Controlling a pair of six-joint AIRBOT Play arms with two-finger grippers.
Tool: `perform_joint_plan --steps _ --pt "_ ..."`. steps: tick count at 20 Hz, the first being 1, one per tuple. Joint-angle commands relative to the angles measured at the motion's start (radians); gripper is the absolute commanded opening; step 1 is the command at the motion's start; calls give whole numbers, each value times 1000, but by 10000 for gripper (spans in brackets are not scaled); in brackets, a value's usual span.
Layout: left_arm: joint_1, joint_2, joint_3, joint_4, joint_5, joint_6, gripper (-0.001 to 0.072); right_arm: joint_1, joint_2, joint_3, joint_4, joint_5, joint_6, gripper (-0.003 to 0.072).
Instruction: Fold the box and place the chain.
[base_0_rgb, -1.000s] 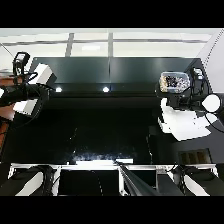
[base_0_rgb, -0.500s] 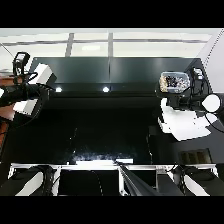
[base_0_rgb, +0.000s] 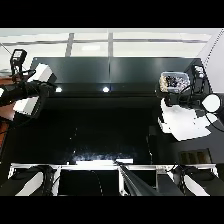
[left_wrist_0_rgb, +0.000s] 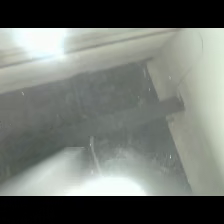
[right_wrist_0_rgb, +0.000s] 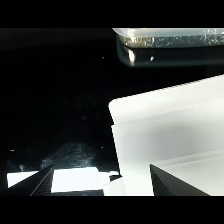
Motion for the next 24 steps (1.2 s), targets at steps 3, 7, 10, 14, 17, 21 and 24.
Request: perform_joint_plan --steps 3,7,10,14,17,21,24 --pt "-1 0 0 -17 13 -5 706 -222 -3 99 -348 145 195 707" --pt "-2 0 0 -18 -18 -5 706 -716 -35 149 -224 164 63 706" --pt "-2 0 0 -19 -33 -5 706 -948 -138 151 195 173 -396 705" --pt "-2 -3 0 -18 -32 -5 706 -970 -348 235 368 394 -764 699" --pt "-2 -13 0 -19 -37 -5 706 -909 -464 291 346 452 -787 699" --pt "-2 -35 0 -19 -68 -5 705 -818 -505 319 145 452 -780 461" --pt "-2 -66 0 -31 -96 -5 705 -809 -505 322 160 435 -780 98"
